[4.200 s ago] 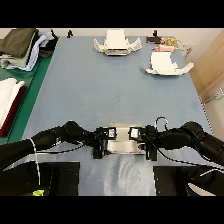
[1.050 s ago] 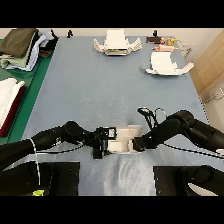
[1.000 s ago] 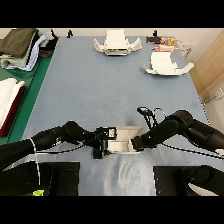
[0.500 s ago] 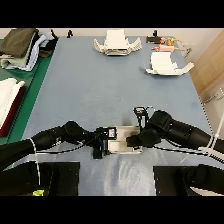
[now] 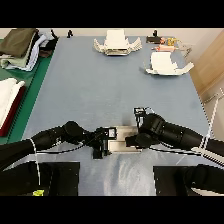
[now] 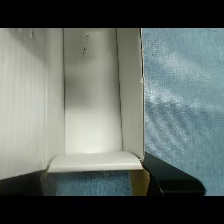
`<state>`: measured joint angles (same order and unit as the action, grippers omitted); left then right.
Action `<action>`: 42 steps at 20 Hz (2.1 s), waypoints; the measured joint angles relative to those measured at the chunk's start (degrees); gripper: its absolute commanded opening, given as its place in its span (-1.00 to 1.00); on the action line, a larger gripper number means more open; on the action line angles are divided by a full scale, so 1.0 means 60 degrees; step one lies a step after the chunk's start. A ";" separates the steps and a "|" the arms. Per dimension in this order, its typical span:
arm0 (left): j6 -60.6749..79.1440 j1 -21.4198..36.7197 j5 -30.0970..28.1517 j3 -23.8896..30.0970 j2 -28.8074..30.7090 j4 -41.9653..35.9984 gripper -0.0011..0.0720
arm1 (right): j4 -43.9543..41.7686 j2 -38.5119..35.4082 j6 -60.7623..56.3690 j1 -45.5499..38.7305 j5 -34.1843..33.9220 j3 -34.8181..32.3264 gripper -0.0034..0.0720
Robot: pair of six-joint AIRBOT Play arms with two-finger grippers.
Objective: Fold the box.
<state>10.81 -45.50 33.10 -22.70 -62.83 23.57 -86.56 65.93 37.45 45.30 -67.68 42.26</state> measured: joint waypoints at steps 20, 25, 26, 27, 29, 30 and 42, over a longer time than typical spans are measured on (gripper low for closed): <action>0.0018 0.0000 -0.0011 0.0000 0.0000 0.0004 0.66 | 0.1020 -0.2138 0.1104 -0.0783 -0.2375 0.1209 -0.91; 0.0018 0.0000 -0.0011 0.0000 0.0000 0.0000 0.66 | -0.0412 -0.1508 0.3785 -0.3814 -0.1690 0.1290 -0.91; 0.0018 0.0000 -0.0011 0.0000 0.0000 0.0000 0.66 | -0.1147 -0.1231 0.4488 -0.4517 -0.1497 0.1315 -0.91; 0.0018 0.0000 -0.0011 0.0000 0.0000 0.0000 0.66 | -0.2007 -0.0918 0.5235 -0.5191 -0.1355 0.1344 -0.91; 0.0018 0.0000 -0.0011 0.0000 0.0000 0.0004 0.66 | -0.4076 -0.0157 0.6805 -0.6269 -0.1173 0.1428 -0.91; 0.0018 0.0000 -0.0011 0.0000 0.0000 0.0004 0.66 | -0.5053 0.0255 0.7512 -0.6637 -0.1151 0.1501 -0.91; 0.0015 0.0000 -0.0015 0.0000 0.0000 0.0004 0.66 | -0.7912 0.0568 1.2407 -0.5162 -0.0962 0.0976 -0.91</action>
<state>10.90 -45.50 33.01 -22.70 -62.83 23.59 -134.04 69.34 111.90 14.33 -73.45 48.12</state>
